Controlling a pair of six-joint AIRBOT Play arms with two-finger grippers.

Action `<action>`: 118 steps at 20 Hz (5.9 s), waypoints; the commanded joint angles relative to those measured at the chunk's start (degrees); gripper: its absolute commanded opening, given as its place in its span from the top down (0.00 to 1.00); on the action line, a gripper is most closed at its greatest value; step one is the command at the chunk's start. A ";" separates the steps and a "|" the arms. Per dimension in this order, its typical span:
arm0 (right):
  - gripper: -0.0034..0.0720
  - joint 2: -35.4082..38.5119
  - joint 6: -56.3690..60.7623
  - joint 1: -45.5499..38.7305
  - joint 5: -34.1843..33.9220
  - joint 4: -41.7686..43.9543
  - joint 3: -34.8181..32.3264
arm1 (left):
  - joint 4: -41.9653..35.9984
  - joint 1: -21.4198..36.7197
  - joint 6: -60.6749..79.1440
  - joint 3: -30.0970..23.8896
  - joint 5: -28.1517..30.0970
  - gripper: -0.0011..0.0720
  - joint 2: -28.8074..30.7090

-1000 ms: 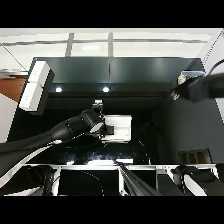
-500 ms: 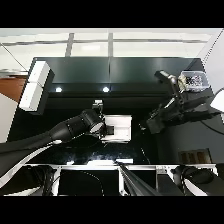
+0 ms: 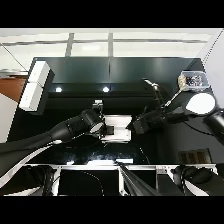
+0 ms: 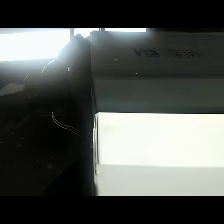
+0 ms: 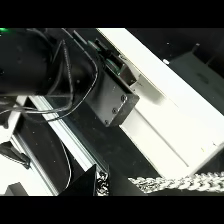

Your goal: Fold the box and place the chain.

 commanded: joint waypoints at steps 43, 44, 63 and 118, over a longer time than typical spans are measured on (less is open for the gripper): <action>0.90 -30.18 16.63 -39.74 -30.88 -22.36 10.54 | 0.00 0.02 0.02 0.00 -0.02 0.94 -0.02; 0.90 -27.96 14.99 -40.04 -28.52 -22.32 10.54 | 0.00 0.04 0.02 0.00 -0.02 0.94 -0.02; 0.90 9.94 -4.87 -21.94 14.86 -6.38 9.31 | 0.00 0.00 0.02 0.00 -0.02 0.94 -0.02; 0.10 -37.53 20.61 -40.85 -32.68 -18.58 16.44 | 0.02 0.04 0.02 0.00 0.20 0.94 -0.02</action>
